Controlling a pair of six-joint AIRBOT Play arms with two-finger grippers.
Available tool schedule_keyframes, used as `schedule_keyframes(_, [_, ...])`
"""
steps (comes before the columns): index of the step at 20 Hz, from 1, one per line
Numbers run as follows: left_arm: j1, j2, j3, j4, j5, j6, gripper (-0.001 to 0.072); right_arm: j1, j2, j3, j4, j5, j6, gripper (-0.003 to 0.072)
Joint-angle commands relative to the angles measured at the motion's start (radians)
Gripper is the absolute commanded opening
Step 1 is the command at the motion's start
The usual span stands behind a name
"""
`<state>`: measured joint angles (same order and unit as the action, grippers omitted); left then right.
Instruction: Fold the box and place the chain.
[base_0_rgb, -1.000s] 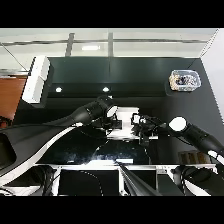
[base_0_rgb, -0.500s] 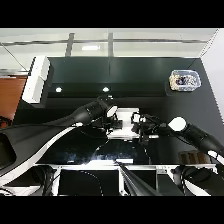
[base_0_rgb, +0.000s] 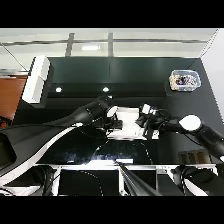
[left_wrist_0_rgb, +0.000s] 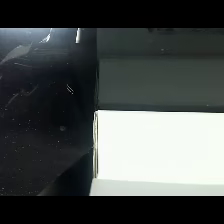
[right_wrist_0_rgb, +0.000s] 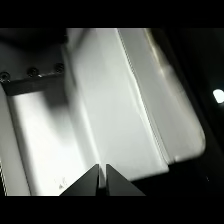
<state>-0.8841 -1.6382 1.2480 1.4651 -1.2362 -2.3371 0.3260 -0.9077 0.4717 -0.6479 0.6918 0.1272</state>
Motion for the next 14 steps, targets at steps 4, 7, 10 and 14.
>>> schedule_keyframes(4, [0.001, 0.000, 0.000, 0.000, 0.002, -0.001, 0.0029, -0.287, 0.139, 0.002, -0.079, 0.133, 0.263, 0.0055])
schedule_keyframes(7, [0.001, 0.000, 0.000, 0.000, 0.002, -0.001, 0.0029, -0.430, 0.135, 0.000, -0.116, 0.128, 0.591, 0.0055])
schedule_keyframes(10, [0.001, 0.000, 0.000, 0.000, 0.002, -0.001, 0.0029, -0.534, 0.113, -0.005, -0.219, 0.159, 0.987, 0.0054])
schedule_keyframes(14, [0.001, 0.000, 0.000, 0.000, 0.000, -0.001, 0.0029, -0.598, 0.006, -0.010, -0.225, 0.323, 1.183, 0.0013])
